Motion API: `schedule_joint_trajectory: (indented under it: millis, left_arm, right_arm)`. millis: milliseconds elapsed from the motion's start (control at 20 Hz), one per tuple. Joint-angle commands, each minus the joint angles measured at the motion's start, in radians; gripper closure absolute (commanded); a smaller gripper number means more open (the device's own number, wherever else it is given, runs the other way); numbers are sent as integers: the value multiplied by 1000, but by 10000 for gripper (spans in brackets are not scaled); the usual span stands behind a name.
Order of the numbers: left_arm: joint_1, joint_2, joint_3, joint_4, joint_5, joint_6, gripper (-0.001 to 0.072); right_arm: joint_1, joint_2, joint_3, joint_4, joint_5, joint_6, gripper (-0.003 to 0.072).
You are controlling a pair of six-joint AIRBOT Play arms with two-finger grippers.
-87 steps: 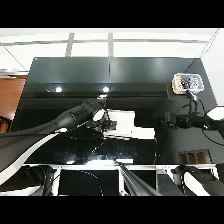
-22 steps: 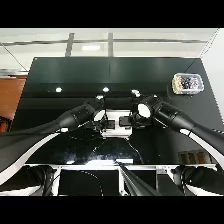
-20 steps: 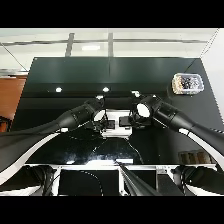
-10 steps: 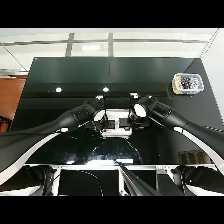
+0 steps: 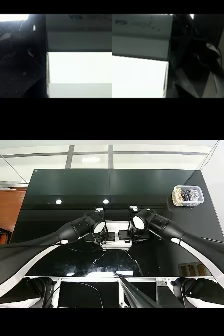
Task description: Fold the box and place the chain.
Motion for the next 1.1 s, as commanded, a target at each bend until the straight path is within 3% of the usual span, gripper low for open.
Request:
schedule_joint_trajectory:
  millis: [0, 50, 150, 250, 300, 400, 1050]
  left_arm:
    - [0, 0, 1, 0, -2, 1, 680]
    - [0, 0, 1, 0, -3, 1, 681]
    - [0, 0, 1, 0, -6, 1, 681]
    - [0, 0, 1, 1, -13, 1, 680]
    - [0, 0, 1, 1, -16, 1, 681]
    - [0, 0, 1, 0, -16, 1, 681]
    - [1, 0, 1, 0, -16, 1, 680]
  right_arm:
    - [0, -2, 0, 6, -15, 7, 506]
    - [0, -2, 0, 6, -15, 6, 628]
    - [0, -4, 0, 6, -15, 13, 678]
    - [0, -4, 0, 5, -15, 12, 677]
    - [0, -4, 0, 5, -15, 12, 672]
    - [0, -4, 0, 6, -15, 13, 472]
    - [0, -32, 0, 10, -29, 13, 474]
